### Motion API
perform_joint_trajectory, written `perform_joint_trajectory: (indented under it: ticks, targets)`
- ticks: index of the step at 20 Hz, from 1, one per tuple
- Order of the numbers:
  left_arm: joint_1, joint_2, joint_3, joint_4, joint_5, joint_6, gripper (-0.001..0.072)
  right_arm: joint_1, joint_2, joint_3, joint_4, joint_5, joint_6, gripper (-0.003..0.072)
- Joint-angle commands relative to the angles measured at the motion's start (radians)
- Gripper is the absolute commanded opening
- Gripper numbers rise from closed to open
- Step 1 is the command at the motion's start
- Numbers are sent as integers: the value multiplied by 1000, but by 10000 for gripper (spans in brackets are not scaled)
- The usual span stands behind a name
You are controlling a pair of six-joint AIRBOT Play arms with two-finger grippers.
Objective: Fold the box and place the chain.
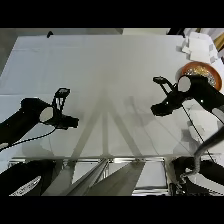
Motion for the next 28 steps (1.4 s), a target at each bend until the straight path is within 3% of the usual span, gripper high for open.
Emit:
perform_joint_trajectory:
  ticks: [1, 5, 8, 12, 14, 18, 19, 21, 23, 25, 28]
  targets:
    - [1, 0, 0, 0, 0, 0, 10, 1, 1, 0, 2, 0, 0, 16]
    - [1, 0, 0, 1, 0, 0, 10, -6, 1, 20, -100, 63, 1, 17]
    - [1, 0, 0, 0, 0, 0, 10, -72, 2, 62, -441, 193, 83, 16]
    - [1, 0, 0, 0, 0, 0, 10, -262, 2, 62, -797, 229, 121, 16]
    - [1, 0, 0, 0, 0, 0, 10, -378, 2, 62, -873, 226, 121, 16]
    - [1, 0, 0, 0, 0, 0, 10, -605, 2, 62, -885, 144, 116, 27]
    - [1, 0, 0, 0, 0, 0, 10, -654, 2, 62, -883, 124, 84, 142]
    - [1, 0, 0, 0, 0, 0, 10, -732, 0, 62, -863, 99, 9, 697]
    - [1, 0, 0, 0, 0, 0, 10, -795, -16, 62, -845, 79, -3, 650]
    - [1, 0, 0, 0, 0, 0, 10, -842, -48, 62, -855, 84, -12, 546]
    - [1, 0, 0, 0, 0, 0, 10, -891, -75, 62, -856, 74, -40, 526]
